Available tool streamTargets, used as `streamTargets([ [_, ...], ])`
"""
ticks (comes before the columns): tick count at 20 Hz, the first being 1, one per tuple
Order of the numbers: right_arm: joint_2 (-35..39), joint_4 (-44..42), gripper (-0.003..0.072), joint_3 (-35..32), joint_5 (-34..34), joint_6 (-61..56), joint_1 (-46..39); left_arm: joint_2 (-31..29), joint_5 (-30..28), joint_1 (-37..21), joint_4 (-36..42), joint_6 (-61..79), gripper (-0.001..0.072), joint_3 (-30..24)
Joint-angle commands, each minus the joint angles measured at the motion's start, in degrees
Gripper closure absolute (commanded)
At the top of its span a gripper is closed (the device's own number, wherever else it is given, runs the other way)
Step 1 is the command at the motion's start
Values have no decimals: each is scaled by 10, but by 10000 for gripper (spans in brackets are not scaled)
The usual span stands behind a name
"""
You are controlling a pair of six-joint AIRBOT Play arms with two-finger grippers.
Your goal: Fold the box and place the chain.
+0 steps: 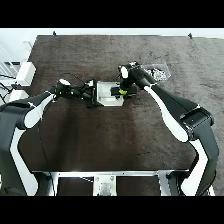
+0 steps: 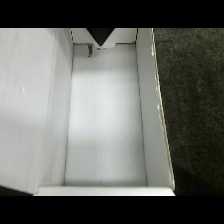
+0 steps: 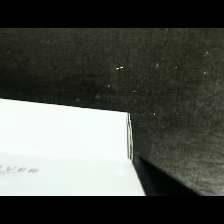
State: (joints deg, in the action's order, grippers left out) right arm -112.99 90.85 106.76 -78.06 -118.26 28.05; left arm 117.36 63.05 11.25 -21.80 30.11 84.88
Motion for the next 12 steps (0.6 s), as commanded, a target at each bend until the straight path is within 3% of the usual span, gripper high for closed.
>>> streamTargets([
  [1,13,3,186,1,-16,4,0,0,0,0,0,-1,361,0],
  [5,53,2,186,1,-40,43,1,0,0,0,0,-1,361,0],
  [12,139,54,185,2,21,150,-60,0,0,0,0,-1,360,0],
])
